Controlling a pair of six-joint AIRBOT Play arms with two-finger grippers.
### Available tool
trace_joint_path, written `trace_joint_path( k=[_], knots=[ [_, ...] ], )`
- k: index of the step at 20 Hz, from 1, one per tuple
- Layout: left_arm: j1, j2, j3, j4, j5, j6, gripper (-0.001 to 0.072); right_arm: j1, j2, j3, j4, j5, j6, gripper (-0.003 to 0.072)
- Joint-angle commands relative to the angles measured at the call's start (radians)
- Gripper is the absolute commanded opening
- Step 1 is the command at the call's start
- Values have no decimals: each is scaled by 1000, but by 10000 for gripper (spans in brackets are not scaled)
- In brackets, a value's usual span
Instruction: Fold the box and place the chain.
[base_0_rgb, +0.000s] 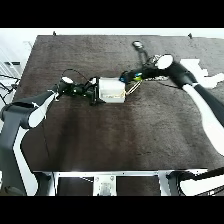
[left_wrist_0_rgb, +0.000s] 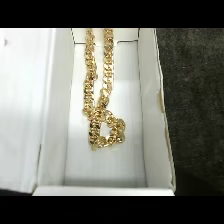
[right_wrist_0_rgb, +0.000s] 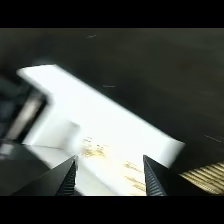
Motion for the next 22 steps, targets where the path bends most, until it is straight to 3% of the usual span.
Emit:
trace_joint_path(
  k=[1,3,9,13,18,19,22],
  knots=[
    [0,0,0,0,0,0,279,-163,36,-69,-1,-43,61,496],
    [0,0,0,0,0,0,279,-210,2,-119,32,-154,69,496],
    [0,0,0,0,2,0,279,-198,-180,-119,88,-365,68,496],
    [0,0,0,0,1,0,279,-190,-205,-119,132,-476,69,494],
    [0,0,0,0,1,0,279,-150,-275,-55,232,-495,69,490],
    [0,0,0,0,1,0,279,-148,-275,-55,235,-498,69,473],
    [0,0,0,0,0,0,279,-155,-276,-55,235,-503,84,260]
  ],
)
